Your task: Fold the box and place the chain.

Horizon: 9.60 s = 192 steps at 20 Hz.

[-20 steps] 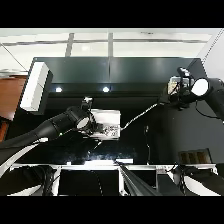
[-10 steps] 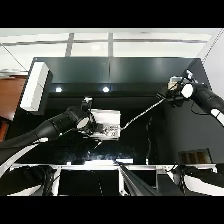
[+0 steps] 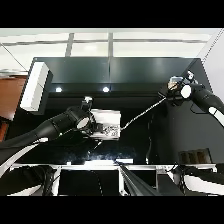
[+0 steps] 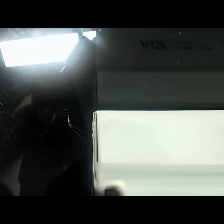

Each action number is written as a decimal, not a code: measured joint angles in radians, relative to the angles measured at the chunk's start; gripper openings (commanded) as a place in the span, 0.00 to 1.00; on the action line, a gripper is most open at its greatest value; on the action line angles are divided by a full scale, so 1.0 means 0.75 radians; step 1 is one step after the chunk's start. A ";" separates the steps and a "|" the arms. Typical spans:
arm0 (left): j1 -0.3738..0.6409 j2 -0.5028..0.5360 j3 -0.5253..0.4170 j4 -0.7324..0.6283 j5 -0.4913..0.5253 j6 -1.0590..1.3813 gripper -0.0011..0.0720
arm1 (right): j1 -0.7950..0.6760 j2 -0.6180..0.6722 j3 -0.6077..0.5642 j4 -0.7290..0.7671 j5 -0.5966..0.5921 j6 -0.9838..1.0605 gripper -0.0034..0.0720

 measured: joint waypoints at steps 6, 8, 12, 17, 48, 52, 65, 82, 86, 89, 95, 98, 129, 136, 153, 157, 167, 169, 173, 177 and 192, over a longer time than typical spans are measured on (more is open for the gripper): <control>0.000 0.000 0.000 0.000 0.000 -0.001 0.06 | -0.002 -0.009 0.001 0.009 0.038 -0.045 0.08; 0.000 0.000 0.000 0.000 -0.001 -0.001 0.06 | -0.002 -0.006 0.001 0.012 0.060 -0.053 0.08; 0.000 0.000 0.000 0.000 -0.001 -0.001 0.06 | -0.002 0.044 0.002 0.017 0.123 -0.089 0.08; 0.000 0.000 0.000 0.000 -0.002 -0.001 0.06 | -0.002 0.231 0.058 0.017 0.273 -0.271 0.08; 0.000 0.000 0.000 0.000 -0.024 -0.001 0.06 | 0.700 0.802 0.156 1.032 0.436 -0.958 0.08; 0.000 0.000 0.000 0.000 -0.024 -0.001 0.06 | 0.721 0.780 0.156 1.052 0.387 -0.959 0.08; 0.000 0.000 0.000 0.000 -0.021 -0.001 0.06 | 0.728 0.688 0.156 1.254 0.267 -1.054 0.08; 0.000 0.000 0.000 0.000 -0.022 -0.001 0.06 | 0.688 0.651 0.010 1.103 0.312 -1.005 0.08; 0.000 0.000 0.000 0.000 -0.022 -0.001 0.06 | 0.688 0.576 -0.052 1.061 0.320 -0.982 0.08; 0.000 0.000 0.000 0.000 -0.022 -0.001 0.06 | 0.687 0.539 -0.067 1.035 0.326 -0.975 0.32; 0.000 0.000 0.000 0.000 -0.023 -0.001 0.06 | 0.644 0.520 -0.075 0.966 0.399 -0.973 0.82; 0.000 0.000 0.000 0.000 -0.023 -0.001 0.06 | 0.565 0.518 -0.076 0.782 0.508 -0.989 0.82; 0.000 0.000 0.000 -0.001 -0.022 -0.001 0.06 | 0.720 0.235 -0.203 0.685 0.216 -2.391 0.39; 0.000 0.000 0.000 0.000 -0.022 -0.001 0.06 | 0.725 0.224 -0.203 0.717 0.185 -2.411 0.39; 0.000 0.000 0.000 0.000 -0.016 -0.001 0.06 | 0.728 0.224 -0.203 0.757 0.186 -2.414 0.08; 0.000 0.000 0.000 0.000 -0.016 -0.001 0.06 | 0.728 0.243 -0.200 0.711 0.221 -2.342 0.08; 0.000 0.000 0.000 -0.001 -0.016 -0.001 0.06 | 0.728 0.418 -0.132 0.834 0.509 -1.980 0.08; 0.000 0.000 0.000 -0.002 -0.016 -0.001 0.06 | 0.728 0.427 -0.126 0.967 0.503 -1.938 0.39; 0.000 0.000 0.000 -0.005 -0.016 -0.001 0.06 | 0.723 0.434 -0.119 1.095 0.398 -1.793 0.72; 0.000 0.000 0.000 -0.009 -0.003 -0.001 0.05 | 0.630 0.450 -0.119 1.101 0.466 -1.709 0.72; -0.055 -0.089 0.124 -0.091 0.103 -0.077 0.05 | 0.097 0.574 -0.119 1.028 0.794 -1.517 0.69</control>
